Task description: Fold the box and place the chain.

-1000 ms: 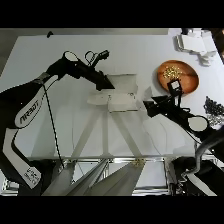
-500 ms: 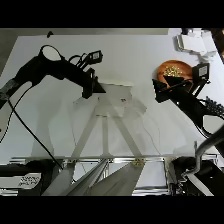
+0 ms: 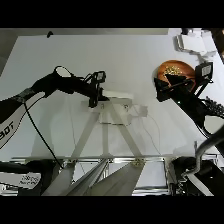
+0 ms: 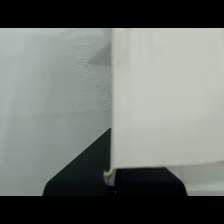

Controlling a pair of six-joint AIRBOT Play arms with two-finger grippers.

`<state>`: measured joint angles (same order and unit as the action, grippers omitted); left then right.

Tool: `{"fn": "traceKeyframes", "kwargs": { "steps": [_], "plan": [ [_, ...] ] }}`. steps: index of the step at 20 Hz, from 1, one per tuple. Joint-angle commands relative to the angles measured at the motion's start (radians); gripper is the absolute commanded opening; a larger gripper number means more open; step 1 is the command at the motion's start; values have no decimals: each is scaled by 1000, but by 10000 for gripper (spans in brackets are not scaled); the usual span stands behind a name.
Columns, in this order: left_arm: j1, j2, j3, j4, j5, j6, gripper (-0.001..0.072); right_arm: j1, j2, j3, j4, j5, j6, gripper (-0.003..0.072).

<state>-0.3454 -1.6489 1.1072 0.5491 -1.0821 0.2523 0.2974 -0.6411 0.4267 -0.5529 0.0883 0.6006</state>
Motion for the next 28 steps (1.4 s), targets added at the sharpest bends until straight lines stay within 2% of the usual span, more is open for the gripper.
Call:
{"fn": "traceKeyframes", "kwargs": {
  "steps": [1,4,9,12,24,26,28],
  "plan": [
    [0,-29,-6,-82,50,130,4,0,1,1,0,0,0,502],
    [16,-35,-6,-225,53,205,5,0,0,1,0,0,0,502],
    [23,-91,-7,-219,8,215,4,0,-2,1,0,1,0,502],
    [23,-133,-7,-217,13,215,4,0,-10,1,0,1,0,502],
    [22,-136,-7,-196,27,215,6,0,-28,1,-1,4,0,504],
    [22,-136,-7,-197,27,215,6,0,-28,1,-3,45,-4,504],
    [22,-136,-7,-197,27,215,6,0,-28,1,-100,159,-8,504]
  ]
}}
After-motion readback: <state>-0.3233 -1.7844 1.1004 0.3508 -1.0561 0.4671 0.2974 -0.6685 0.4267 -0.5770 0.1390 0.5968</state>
